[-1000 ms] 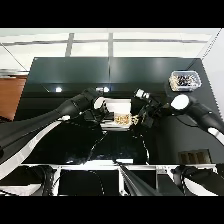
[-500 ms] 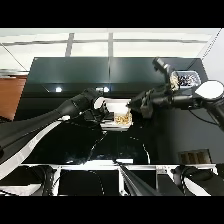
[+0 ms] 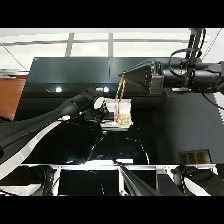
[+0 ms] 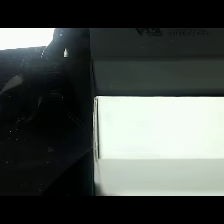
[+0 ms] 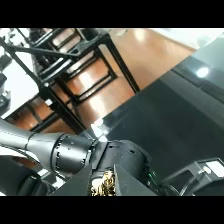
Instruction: Fold the box and place the chain.
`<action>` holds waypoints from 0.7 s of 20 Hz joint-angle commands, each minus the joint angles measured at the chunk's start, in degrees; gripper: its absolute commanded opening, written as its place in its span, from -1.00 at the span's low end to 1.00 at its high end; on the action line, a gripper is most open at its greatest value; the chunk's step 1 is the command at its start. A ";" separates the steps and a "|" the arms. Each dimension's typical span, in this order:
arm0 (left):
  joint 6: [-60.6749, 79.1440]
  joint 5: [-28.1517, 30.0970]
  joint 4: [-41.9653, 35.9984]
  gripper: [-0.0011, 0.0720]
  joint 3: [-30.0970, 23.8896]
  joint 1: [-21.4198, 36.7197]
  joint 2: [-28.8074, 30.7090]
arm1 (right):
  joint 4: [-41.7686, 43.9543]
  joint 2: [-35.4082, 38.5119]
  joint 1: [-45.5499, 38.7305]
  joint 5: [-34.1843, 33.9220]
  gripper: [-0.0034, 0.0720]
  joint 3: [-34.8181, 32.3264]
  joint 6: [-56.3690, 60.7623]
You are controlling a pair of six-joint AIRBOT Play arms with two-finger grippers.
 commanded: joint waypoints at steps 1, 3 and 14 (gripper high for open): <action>0.02 0.00 0.02 -0.88 0.02 0.04 -0.02 | -14.51 -1.11 1.79 0.31 -0.88 0.50 8.52; 0.00 -0.02 0.02 -0.88 0.02 0.04 -0.02 | -20.37 -2.36 4.31 -0.26 -0.88 -3.80 9.25; 0.00 -0.70 0.02 -0.88 0.02 0.04 -0.02 | -38.45 -6.16 -5.60 -2.16 0.77 -14.80 11.04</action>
